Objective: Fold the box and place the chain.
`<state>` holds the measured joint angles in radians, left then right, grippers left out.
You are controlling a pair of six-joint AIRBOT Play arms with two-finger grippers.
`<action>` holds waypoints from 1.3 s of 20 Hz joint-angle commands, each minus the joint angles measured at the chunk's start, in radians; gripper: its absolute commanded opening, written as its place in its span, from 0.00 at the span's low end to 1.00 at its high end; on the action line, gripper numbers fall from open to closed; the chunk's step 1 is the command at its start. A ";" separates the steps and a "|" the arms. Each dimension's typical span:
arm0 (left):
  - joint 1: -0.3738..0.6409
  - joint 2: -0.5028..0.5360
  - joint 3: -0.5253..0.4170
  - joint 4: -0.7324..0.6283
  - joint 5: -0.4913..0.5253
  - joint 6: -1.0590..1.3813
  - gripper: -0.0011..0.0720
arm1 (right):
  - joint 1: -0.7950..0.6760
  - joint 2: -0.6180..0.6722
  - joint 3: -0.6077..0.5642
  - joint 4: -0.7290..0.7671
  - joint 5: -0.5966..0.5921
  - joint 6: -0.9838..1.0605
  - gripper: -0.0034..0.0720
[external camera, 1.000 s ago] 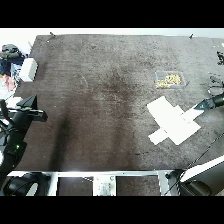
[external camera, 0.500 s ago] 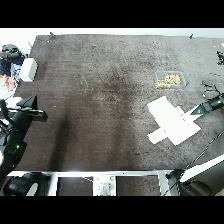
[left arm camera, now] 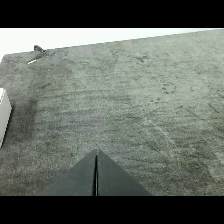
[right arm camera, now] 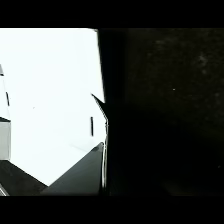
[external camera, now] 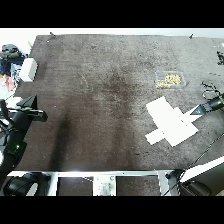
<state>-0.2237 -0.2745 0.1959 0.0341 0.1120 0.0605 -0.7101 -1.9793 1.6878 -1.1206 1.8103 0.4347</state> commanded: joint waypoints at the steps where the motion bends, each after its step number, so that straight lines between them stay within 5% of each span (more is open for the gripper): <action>1: 0.000 0.001 0.000 0.000 0.000 0.000 0.03 | -0.002 0.064 -0.088 0.092 -0.001 0.006 0.06; 8: 0.000 0.001 0.000 0.000 0.000 0.000 0.03 | 0.046 0.238 -0.453 0.552 -0.077 0.040 0.06; 14: 0.000 0.001 0.000 0.000 0.000 0.000 0.03 | 0.323 0.460 -0.797 0.752 -0.488 0.110 0.06; 20: 0.000 0.001 0.000 0.000 0.000 0.000 0.03 | 0.717 0.550 -0.858 0.855 -0.996 0.275 0.06; 26: 0.000 0.001 0.011 0.000 -0.004 0.000 0.03 | 0.875 0.549 -0.852 0.826 -1.191 0.291 0.06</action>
